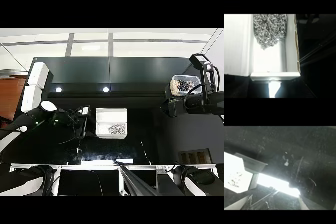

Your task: Fold the box and place the chain.

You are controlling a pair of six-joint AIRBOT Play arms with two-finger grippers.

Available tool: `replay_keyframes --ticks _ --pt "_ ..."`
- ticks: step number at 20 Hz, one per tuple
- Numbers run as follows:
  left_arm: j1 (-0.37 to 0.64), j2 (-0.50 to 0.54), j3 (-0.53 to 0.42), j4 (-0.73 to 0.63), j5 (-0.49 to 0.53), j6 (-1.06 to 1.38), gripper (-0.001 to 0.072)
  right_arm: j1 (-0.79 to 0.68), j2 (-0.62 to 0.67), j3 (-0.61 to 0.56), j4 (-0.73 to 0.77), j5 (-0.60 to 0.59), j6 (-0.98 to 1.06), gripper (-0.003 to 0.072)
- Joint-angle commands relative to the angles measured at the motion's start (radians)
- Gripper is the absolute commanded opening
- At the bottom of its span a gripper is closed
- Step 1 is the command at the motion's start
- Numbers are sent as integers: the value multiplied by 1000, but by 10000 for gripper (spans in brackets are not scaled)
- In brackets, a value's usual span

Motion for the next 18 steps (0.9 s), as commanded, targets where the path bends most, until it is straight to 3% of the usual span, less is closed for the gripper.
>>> replay_keyframes --ticks 1,16,17,18 --pt "-11 0 2 8 19 -16 701 0 0 0 1 0 0 707" --pt "-54 0 2 38 100 -81 686 0 0 0 1 -15 0 707" --pt "-54 0 2 39 100 -81 663 0 0 0 0 -15 0 707" --pt "-54 0 2 39 99 -81 594 0 0 0 0 -15 0 707"
